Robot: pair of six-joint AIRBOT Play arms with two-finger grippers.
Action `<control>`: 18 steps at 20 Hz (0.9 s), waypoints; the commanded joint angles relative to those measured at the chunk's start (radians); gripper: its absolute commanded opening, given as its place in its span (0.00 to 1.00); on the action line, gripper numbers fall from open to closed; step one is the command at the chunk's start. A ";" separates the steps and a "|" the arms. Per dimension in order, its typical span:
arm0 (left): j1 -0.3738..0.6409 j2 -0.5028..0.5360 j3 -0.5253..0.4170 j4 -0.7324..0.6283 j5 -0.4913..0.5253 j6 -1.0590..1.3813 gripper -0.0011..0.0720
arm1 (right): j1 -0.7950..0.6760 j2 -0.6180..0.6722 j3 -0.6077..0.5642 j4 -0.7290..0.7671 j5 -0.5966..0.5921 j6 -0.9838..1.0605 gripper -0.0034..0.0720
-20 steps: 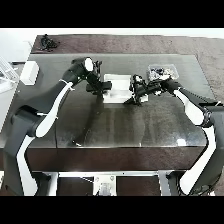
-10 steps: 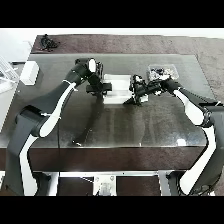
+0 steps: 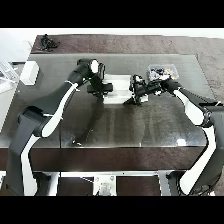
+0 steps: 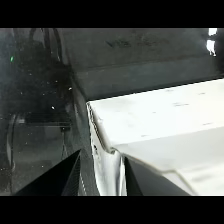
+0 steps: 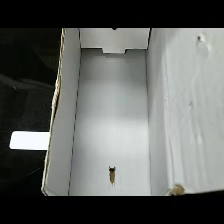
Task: Fold the box and place the chain.
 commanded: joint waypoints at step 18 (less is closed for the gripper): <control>-0.029 -0.022 0.003 0.038 0.015 -0.008 0.41 | 0.000 0.000 0.000 0.000 0.000 0.000 0.82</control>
